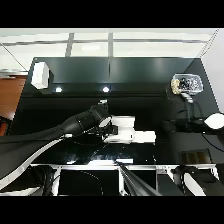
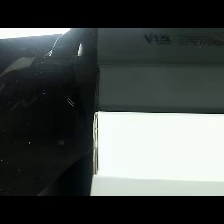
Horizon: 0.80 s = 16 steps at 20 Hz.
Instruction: Fold the box and place the chain.
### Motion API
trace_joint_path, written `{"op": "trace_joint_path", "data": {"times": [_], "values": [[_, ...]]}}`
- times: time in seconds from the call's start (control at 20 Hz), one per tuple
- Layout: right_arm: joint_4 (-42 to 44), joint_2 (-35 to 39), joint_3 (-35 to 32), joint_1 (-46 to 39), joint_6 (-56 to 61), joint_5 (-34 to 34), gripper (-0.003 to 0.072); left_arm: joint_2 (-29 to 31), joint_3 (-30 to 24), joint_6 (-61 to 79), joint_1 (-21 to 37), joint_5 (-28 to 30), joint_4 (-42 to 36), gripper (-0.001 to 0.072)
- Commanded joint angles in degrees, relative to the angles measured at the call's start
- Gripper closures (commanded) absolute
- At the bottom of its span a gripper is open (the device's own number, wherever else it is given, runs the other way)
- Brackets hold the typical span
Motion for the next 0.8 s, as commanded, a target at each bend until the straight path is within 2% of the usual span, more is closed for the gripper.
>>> {"op": "trace_joint_path", "data": {"times": [0.0,0.05,0.15,0.4,0.6,0.75], "values": [[6.43,-3.06,-3.45,-11.8,5.05,6.47,0.0643,-0.02,0.02,-0.02,0.02,0.09,0.02,0.0682],[9.77,-5.79,-4.28,-11.54,2.32,8.39,0.0643,-0.02,0.02,-0.02,0.02,0.04,0.02,0.0682],[11.17,-11.34,-4.74,-10.12,0.81,10.75,0.0642,-0.02,0.02,-0.02,0.02,0.02,0.02,0.0682],[16.11,-21.2,-4.74,-3.43,-4.7,10.51,0.0642,-0.02,0.02,-0.02,0.02,0.07,-0.04,0.0682],[26.62,-24.04,-4.39,1.6,-14.69,10.36,0.0641,-0.02,0.02,-0.02,0.02,0.04,-0.04,0.0682],[30.14,-24.04,-3.63,3.37,-18.38,11.41,0.064,-0.02,0.02,-0.02,0.02,0.04,-0.04,0.0682]]}}
